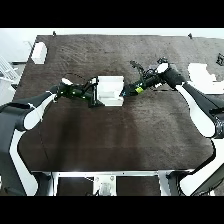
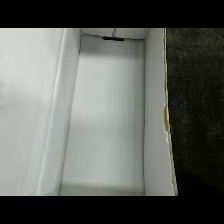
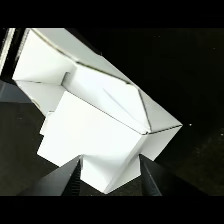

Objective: Fold the box and place the chain.

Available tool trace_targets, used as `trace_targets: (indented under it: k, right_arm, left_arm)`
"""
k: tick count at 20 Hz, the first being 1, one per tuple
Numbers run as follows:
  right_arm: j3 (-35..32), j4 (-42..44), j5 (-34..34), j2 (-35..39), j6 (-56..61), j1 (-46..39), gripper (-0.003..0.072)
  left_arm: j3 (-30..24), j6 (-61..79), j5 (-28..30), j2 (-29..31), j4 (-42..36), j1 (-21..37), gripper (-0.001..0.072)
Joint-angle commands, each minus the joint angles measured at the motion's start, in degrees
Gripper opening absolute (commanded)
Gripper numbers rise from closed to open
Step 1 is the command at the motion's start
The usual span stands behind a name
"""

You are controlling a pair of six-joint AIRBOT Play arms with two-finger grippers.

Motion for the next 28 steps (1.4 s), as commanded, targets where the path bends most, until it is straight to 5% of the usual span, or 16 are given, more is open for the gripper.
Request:
trace_targets:
  k: [1, 21, 28]
  right_arm:
    - [0.8, -5.5, -1.7, 0.0, 3.6, 1.6, 0.0434]
    - [3.4, -22.6, -8.7, 0.0, 34.7, 9.6, 0.0433]
    - [5.1, -42.5, -9.0, 0.0, 52.4, 16.0, 0.0432]
  left_arm:
    - [0.0, 0.0, 0.0, 0.0, 0.0, 0.0, 0.0407]
    - [0.0, 0.0, 0.0, 0.0, 0.0, 0.0, 0.0407]
    - [0.0, 0.0, 0.0, 0.0, 0.0, 0.0, 0.0407]
